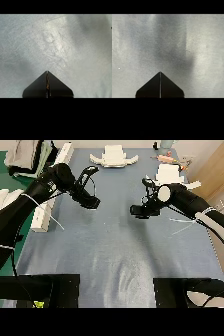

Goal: Fold the box.

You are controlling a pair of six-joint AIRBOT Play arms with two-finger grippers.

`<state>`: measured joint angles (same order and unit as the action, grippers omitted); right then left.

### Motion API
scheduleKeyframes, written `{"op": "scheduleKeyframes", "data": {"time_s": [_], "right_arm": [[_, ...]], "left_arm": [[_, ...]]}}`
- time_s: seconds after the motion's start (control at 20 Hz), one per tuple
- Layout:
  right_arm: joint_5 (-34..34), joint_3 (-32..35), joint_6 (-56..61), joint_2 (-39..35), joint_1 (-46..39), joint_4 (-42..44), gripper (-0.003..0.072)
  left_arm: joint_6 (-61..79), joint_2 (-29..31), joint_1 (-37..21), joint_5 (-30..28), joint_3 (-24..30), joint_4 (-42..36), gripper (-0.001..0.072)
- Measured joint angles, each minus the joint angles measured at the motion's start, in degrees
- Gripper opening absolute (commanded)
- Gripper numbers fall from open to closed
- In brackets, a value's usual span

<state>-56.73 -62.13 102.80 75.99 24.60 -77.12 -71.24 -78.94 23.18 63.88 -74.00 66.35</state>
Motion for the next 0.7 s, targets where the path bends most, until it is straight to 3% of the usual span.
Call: {"op": "scheduleKeyframes", "data": {"time_s": [0.55,0.6,0.65,0.7], "right_arm": [[0.24,0.0,0.17,0.02,0.0,2.34,0.0008],[0.5,-0.02,0.2,0.02,-0.02,3.76,0.0117],[0.92,-0.28,0.22,0.09,-0.07,4.92,0.032],[1.22,-1.14,0.2,0.26,-0.66,5.62,0.0369]], "left_arm": [[0.02,0.0,0.0,0.0,0.0,0.02,0.0014],[0.02,0.0,0.0,-0.02,0.0,0.02,0.0014],[0.02,0.0,0.0,0.0,0.0,0.02,0.0014],[0.02,0.0,0.0,0.0,0.0,0.0,0.0014]]}}
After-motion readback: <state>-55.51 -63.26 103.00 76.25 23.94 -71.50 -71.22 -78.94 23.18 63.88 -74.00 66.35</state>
